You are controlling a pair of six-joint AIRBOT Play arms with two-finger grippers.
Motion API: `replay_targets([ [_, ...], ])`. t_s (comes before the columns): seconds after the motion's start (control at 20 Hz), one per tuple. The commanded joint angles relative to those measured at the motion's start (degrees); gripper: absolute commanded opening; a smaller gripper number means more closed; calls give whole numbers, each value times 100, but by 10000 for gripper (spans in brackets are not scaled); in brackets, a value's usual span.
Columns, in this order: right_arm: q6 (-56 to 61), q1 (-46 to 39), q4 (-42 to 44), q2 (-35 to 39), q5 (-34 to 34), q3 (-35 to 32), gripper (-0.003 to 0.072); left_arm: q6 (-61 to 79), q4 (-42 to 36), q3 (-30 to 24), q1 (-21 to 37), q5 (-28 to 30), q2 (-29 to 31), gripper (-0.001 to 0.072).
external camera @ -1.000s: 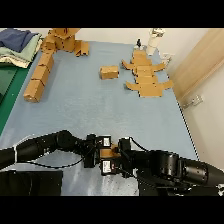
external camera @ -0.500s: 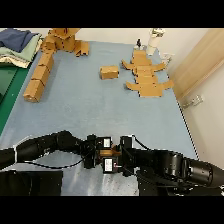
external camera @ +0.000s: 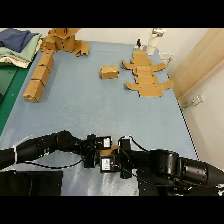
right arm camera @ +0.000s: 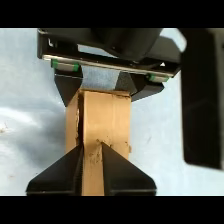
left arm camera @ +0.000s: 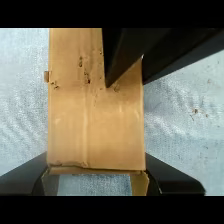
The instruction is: Fold the box.
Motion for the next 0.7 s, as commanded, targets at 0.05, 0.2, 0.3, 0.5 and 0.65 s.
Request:
replay_targets([
  [0.05,-2,7,271,-48,-83,2,164,-2,0,2,4,15,4,451],
  [0.2,15,4,293,-46,-131,11,327,-2,0,2,4,15,4,451],
  [0.3,17,4,280,-24,-284,90,327,-2,0,2,4,15,4,451],
  [0.5,1032,4,149,393,-1355,560,327,0,0,2,4,15,4,451],
  [0.65,3375,4,1106,955,-3077,710,73,0,0,2,4,15,4,451],
])
